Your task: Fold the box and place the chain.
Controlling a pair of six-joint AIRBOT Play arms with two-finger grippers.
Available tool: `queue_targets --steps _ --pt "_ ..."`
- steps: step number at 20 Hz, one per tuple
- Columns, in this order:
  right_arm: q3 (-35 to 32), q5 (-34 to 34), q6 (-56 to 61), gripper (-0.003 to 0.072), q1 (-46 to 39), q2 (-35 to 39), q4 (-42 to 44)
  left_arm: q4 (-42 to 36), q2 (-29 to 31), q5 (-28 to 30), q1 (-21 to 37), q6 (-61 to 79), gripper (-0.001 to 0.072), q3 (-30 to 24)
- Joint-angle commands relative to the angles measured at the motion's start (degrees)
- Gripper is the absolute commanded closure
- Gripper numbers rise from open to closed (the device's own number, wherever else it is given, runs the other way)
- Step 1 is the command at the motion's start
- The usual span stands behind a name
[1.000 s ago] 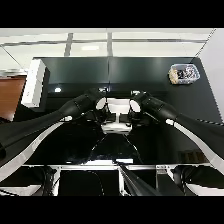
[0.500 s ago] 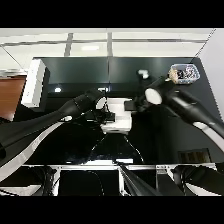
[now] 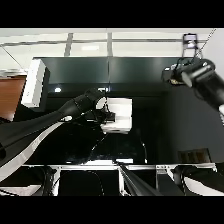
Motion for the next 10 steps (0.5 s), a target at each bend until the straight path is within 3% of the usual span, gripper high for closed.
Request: queue_targets --steps 1,3,5,8,10 --pt "12.0 -0.9 1.2 0.0018 -12.5 -13.0 12.4 0.2 0.0 0.0 0.0 0.0 0.0682 0.0" --pt "25.9 10.9 -0.5 0.0018 -16.7 -23.1 12.5 0.2 0.0 0.0 0.0 0.0 0.0682 0.0" --pt "37.8 18.0 -0.3 0.0018 -21.0 -31.8 15.0 0.2 0.0 0.0 0.0 0.0 0.0682 0.0" --pt "48.5 21.1 0.7 0.0019 -25.6 -40.3 20.9 0.2 0.0 -0.9 0.0 0.0 0.0682 0.0" --pt "51.1 19.2 0.3 0.0018 -26.3 -43.0 22.0 0.2 0.0 -1.5 0.0 0.0 0.0682 0.0"
